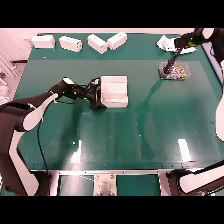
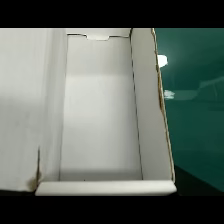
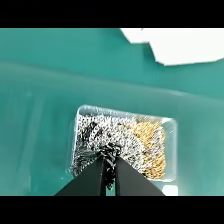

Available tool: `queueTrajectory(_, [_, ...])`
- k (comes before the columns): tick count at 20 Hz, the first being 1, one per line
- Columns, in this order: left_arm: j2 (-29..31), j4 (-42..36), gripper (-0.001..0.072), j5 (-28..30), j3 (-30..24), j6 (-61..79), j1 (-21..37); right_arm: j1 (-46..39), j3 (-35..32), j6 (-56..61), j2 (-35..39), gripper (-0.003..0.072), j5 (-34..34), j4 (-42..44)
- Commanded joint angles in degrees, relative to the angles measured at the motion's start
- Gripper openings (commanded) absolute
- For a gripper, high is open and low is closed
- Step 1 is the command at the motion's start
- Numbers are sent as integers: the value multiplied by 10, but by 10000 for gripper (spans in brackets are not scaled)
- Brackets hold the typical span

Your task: Fold the box and place the chain.

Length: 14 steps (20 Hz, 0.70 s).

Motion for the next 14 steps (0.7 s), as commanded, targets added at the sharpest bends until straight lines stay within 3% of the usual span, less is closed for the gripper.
queueTrajectory(1, [0, 0, 585, 0, 0, 0, 0, 30, 1, -12, 56, 9, 25, -24])
queueTrajectory(6, [0, 0, 585, 0, 0, 0, 0, 86, 1, -34, 110, 10, 54, -27])
queueTrajectory(14, [0, 0, 585, 0, 0, 0, 0, 171, -2, -61, 118, 9, 140, -27])
